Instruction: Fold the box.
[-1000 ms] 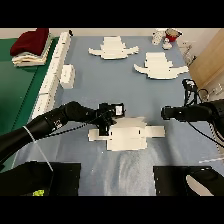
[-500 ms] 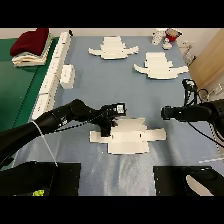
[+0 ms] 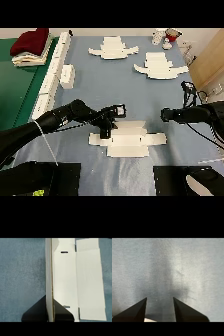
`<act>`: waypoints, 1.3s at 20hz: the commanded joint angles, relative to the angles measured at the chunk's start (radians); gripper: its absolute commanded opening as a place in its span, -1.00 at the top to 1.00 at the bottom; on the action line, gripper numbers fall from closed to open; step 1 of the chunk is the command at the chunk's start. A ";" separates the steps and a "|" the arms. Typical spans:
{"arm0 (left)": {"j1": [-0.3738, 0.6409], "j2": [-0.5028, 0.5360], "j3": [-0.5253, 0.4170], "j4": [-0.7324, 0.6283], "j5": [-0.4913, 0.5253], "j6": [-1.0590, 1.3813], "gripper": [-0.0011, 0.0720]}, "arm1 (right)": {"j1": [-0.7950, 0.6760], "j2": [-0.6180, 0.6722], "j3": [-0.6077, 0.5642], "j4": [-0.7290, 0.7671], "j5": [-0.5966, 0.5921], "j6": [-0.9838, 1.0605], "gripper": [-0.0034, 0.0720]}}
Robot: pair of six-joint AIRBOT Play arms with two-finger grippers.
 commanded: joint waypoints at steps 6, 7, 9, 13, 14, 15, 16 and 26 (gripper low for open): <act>0.000 -0.007 -0.002 -0.001 -0.028 -0.002 0.93 | 0.000 0.000 -0.002 0.016 0.000 0.001 -0.47; 0.000 -0.013 -0.001 -0.001 -0.031 -0.009 0.93 | 0.000 0.000 -0.002 0.016 -0.001 0.001 -0.47; 0.000 -0.026 -0.001 0.000 -0.056 -0.034 0.93 | 0.000 0.000 -0.002 0.024 -0.001 0.001 -0.47; 0.000 -0.034 -0.001 -0.001 -0.079 -0.035 0.93 | 0.000 0.000 -0.002 0.038 -0.002 0.000 -0.46; 0.000 -0.034 -0.001 -0.001 -0.081 -0.035 0.93 | 0.000 0.000 -0.002 0.043 -0.002 0.000 -0.46; 0.000 -0.034 -0.001 -0.001 -0.093 -0.034 0.93 | 0.000 0.000 -0.002 0.054 -0.003 0.000 -0.46; 0.000 -0.034 -0.001 -0.001 -0.109 -0.035 0.93 | 0.000 0.000 -0.002 0.064 -0.005 0.000 -0.44; 0.000 -0.034 -0.001 -0.001 -0.121 -0.034 0.93 | 0.000 0.000 -0.002 0.174 -0.122 -0.031 0.62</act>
